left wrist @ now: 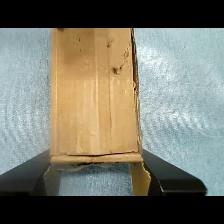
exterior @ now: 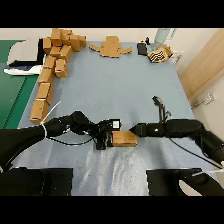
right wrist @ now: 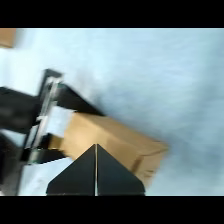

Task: Fold the box.

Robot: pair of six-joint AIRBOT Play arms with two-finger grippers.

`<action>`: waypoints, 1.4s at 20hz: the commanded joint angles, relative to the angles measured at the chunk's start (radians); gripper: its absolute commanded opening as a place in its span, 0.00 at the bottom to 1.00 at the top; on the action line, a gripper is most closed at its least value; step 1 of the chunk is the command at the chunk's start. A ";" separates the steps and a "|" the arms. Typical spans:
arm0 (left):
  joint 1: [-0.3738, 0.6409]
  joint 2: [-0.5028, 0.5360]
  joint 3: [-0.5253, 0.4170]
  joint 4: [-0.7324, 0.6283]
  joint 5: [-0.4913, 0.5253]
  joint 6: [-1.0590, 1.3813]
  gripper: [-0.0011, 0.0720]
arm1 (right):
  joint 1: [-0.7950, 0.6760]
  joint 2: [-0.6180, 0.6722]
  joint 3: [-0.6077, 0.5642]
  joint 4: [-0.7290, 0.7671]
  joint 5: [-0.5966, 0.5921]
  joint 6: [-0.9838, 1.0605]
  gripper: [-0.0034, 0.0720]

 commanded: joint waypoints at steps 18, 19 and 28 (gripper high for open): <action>0.000 0.001 0.001 -0.009 0.003 -0.030 0.73 | 0.007 -0.536 0.566 -0.832 -0.165 0.642 0.05; 0.002 0.005 0.001 -0.008 0.010 -0.066 0.73 | 0.007 -0.536 0.566 -0.832 -0.165 0.642 0.05; 0.242 0.213 0.005 0.072 0.117 -0.446 0.73 | 0.007 -0.536 0.566 -0.831 -0.165 0.642 0.05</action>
